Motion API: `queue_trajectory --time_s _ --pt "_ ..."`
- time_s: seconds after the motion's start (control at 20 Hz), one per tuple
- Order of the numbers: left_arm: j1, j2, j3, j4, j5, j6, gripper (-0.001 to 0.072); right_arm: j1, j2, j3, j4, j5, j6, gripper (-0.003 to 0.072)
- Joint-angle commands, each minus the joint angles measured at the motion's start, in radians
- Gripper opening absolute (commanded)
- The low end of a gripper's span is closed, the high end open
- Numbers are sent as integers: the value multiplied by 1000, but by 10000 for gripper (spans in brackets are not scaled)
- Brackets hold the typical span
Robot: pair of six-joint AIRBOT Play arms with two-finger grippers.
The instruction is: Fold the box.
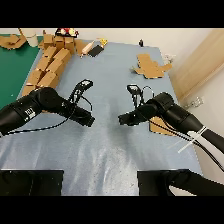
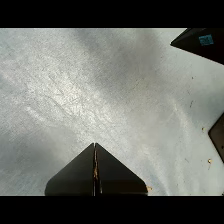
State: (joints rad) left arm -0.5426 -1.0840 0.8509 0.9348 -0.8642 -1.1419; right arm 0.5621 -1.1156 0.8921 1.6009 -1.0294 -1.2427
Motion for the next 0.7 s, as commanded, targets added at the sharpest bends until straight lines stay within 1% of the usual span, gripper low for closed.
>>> queue_trajectory --time_s 0.0,0.1,0.15,0.2,0.25,0.3,0.4,0.5,0.6,0.65 --pt "0 -2 -2 1 0 0 13 0 -1 0 4 -1 0 1" --pt "0 -1 -2 1 1 0 13 0 -5 -2 -3 5 0 2" --pt "0 -1 -2 0 1 0 13 0 -5 -2 -10 4 9 38" --pt "0 -1 -2 0 1 0 13 -6 -2 3 -19 1 33 219" --pt "0 -1 -2 0 1 0 13 -19 0 14 -20 -13 50 378" --pt "0 -1 -2 0 0 0 13 -42 5 35 -30 -41 50 430" --pt "0 -1 -2 0 1 0 13 -109 18 92 -74 -123 51 441" --pt "0 -1 -2 0 1 1 13 -220 37 158 -157 -273 49 441" --pt "0 -1 -2 0 1 1 13 -383 53 190 -220 -431 14 441" --pt "0 -1 -2 0 1 0 13 -484 63 189 -222 -469 -33 441"
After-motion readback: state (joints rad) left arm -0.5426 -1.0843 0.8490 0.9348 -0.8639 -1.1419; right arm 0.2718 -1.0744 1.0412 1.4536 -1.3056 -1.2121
